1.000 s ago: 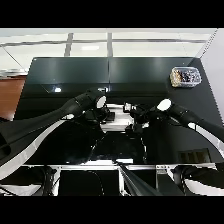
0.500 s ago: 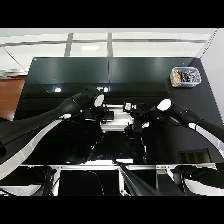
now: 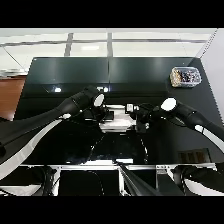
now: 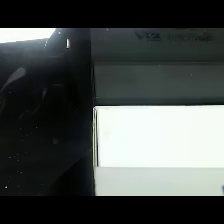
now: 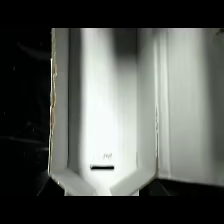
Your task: Fold the box and place the chain.
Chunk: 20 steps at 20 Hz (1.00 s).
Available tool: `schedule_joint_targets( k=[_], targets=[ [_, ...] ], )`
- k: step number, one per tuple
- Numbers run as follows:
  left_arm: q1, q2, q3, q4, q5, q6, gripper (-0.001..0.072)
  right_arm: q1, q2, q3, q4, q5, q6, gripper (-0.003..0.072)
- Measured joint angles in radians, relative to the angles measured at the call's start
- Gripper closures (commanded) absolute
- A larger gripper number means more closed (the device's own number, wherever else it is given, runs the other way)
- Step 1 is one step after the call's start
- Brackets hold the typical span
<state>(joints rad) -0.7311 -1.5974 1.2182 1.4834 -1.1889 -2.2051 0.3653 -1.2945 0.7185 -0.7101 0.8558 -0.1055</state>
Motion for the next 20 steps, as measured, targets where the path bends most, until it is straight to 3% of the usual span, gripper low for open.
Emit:
schedule_joint_targets(
  k=[1, 4, 5, 7, 14, 15, 16, 17, 20],
  targets=[
    [0.000, 0.000, 0.000, 0.000, 0.000, 0.000, 0.0685, -0.001, 0.011, 0.000, -0.041, 0.010, 0.005, 0.0089],
    [0.000, 0.000, 0.000, 0.000, 0.003, 0.000, 0.0684, -0.002, 0.029, -0.001, -0.111, 0.027, 0.016, 0.0486],
    [0.000, 0.000, 0.000, 0.000, 0.004, 0.000, 0.0684, -0.002, 0.030, -0.001, -0.113, 0.030, 0.018, 0.0510],
    [0.000, 0.000, 0.000, 0.000, 0.005, 0.000, 0.0684, 0.005, 0.025, -0.001, -0.082, 0.032, 0.021, 0.0631],
    [0.000, 0.000, 0.000, -0.006, 0.006, 0.000, 0.0684, 0.047, -0.025, -0.001, 0.071, -0.038, 0.069, 0.0630],
    [0.000, 0.000, 0.000, -0.002, 0.011, -0.001, 0.0684, 0.049, -0.029, -0.001, 0.082, -0.055, 0.081, 0.0601],
    [0.001, 0.000, 0.000, -0.003, 0.005, 0.000, 0.0684, 0.050, -0.031, -0.001, 0.084, -0.053, 0.082, 0.0467],
    [0.001, 0.000, 0.000, -0.003, 0.004, 0.000, 0.0684, 0.051, -0.032, -0.001, 0.089, -0.056, 0.088, 0.0417],
    [0.001, 0.000, 0.000, -0.003, 0.004, 0.001, 0.0684, 0.053, -0.034, -0.001, 0.095, -0.060, 0.103, 0.0418]
  ],
)
